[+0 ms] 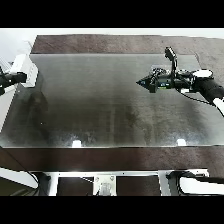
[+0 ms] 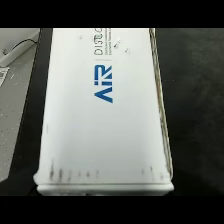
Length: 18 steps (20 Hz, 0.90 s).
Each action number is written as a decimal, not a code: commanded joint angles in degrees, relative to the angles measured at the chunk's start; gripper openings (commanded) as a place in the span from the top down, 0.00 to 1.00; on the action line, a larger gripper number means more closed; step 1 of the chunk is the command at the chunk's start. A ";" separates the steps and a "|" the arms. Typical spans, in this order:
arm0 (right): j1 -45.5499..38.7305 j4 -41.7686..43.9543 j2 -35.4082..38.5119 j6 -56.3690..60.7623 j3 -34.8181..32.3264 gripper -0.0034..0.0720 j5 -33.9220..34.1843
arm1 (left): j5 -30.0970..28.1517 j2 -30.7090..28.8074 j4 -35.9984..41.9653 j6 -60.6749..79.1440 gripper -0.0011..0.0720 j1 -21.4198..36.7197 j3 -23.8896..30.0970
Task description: Fold the box and place the chain.
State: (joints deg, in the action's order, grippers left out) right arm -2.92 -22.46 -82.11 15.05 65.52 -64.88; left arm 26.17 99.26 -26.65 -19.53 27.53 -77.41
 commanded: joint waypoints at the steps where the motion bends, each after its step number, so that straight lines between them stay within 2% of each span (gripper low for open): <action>1: 0.90 -0.02 -0.02 -0.02 -0.02 0.95 -0.04 | -1.29 0.02 0.50 0.02 0.96 -0.76 0.02; 18: 1.03 -0.02 -0.02 0.42 -0.02 0.95 -0.07 | -2.99 0.02 0.07 0.02 0.96 -0.85 0.02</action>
State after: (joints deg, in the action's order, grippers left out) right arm -1.93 -22.50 -82.11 15.38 65.52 -64.90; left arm 23.49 99.26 -26.37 -19.53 26.59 -77.41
